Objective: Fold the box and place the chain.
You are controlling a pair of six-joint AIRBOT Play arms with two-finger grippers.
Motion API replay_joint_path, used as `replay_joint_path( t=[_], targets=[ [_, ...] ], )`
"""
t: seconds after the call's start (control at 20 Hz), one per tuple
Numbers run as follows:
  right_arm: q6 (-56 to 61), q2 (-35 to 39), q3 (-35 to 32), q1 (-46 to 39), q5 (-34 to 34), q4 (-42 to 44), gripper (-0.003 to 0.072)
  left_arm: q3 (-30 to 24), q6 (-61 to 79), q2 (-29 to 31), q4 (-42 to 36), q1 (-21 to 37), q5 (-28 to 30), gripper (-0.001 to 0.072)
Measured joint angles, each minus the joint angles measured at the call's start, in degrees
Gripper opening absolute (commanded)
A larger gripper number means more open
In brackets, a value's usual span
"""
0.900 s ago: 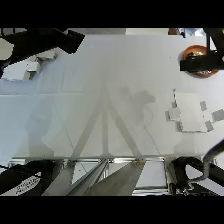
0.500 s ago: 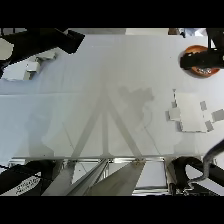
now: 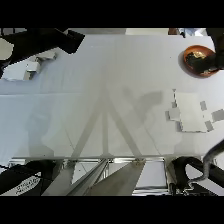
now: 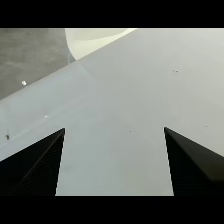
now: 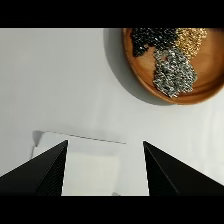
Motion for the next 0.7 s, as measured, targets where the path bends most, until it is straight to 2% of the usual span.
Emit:
replay_joint_path(
  t=[0.25,0.5,0.7],
  targets=[
    [-1.4,4.3,0.2,-12.9,3.4,1.1,0.0501,0.0,0.0,0.0,0.0,0.0,0.0,0.0703],
    [-12.4,5.0,0.2,-31.1,8.5,13.0,0.0502,0.0,0.0,0.0,0.0,0.0,0.0,0.0703],
    [-19.1,0.3,0.2,-39.8,11.0,20.2,0.0502,0.0,0.0,0.0,0.0,0.0,0.0,0.0703]
  ],
)
